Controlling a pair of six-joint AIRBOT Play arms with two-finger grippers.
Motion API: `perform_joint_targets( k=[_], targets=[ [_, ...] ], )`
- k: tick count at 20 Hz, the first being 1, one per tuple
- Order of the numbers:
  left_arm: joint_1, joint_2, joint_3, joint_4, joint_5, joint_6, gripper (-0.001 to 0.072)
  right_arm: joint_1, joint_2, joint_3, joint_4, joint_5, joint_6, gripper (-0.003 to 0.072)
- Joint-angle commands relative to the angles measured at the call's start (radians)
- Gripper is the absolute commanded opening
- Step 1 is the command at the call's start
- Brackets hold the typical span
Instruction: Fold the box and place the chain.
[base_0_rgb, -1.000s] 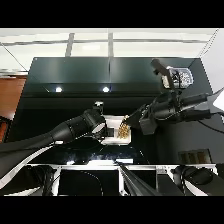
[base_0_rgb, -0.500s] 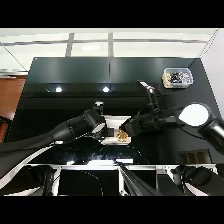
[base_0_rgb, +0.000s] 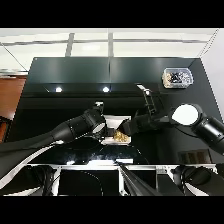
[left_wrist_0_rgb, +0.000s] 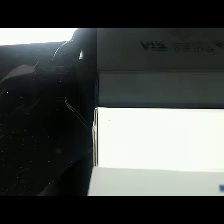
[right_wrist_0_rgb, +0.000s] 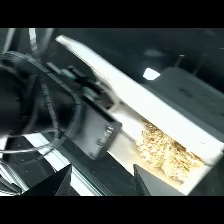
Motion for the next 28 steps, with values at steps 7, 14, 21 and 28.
perform_joint_targets(
  k=[7,14,21,28],
  targets=[
    [0.001,0.012,0.055,0.013,-0.065,-0.045,0.0496,-0.332,0.238,0.004,-0.089,0.187,0.011,0.0457],
    [0.005,0.235,0.096,0.300,-0.282,0.251,0.0496,-0.428,0.248,0.004,-0.099,0.192,0.011,0.0457],
    [0.372,0.595,-0.190,0.211,-0.233,0.547,0.0479,-0.428,0.248,0.004,-0.137,0.192,0.029,0.0457],
    [0.863,0.568,-0.564,-0.989,0.001,1.741,0.0560,-0.428,0.248,0.004,-0.138,0.192,0.051,0.0457]
  ],
)
